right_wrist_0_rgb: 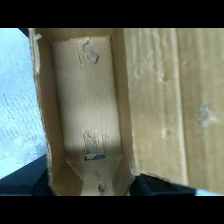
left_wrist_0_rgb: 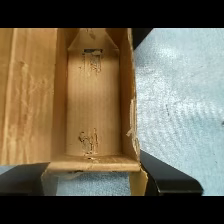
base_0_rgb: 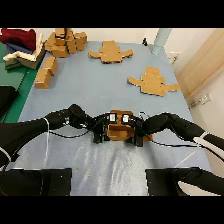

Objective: Fold the box.

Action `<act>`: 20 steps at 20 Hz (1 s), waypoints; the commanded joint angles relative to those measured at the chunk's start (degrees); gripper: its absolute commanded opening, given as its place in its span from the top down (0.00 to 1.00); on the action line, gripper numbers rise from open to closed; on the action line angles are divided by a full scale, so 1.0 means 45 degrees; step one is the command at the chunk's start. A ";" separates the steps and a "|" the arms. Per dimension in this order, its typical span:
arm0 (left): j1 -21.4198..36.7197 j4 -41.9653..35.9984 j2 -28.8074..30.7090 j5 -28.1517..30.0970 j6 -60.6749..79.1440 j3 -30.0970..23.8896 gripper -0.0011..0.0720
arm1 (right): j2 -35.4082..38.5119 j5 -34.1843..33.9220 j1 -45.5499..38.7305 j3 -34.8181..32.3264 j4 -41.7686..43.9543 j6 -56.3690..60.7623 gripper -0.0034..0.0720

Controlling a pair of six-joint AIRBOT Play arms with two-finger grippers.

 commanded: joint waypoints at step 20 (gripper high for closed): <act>0.0005 0.0000 -0.0005 0.0000 0.0010 0.0010 0.45 | 0.6989 -0.4682 -0.0078 0.0010 -0.0228 1.3352 0.01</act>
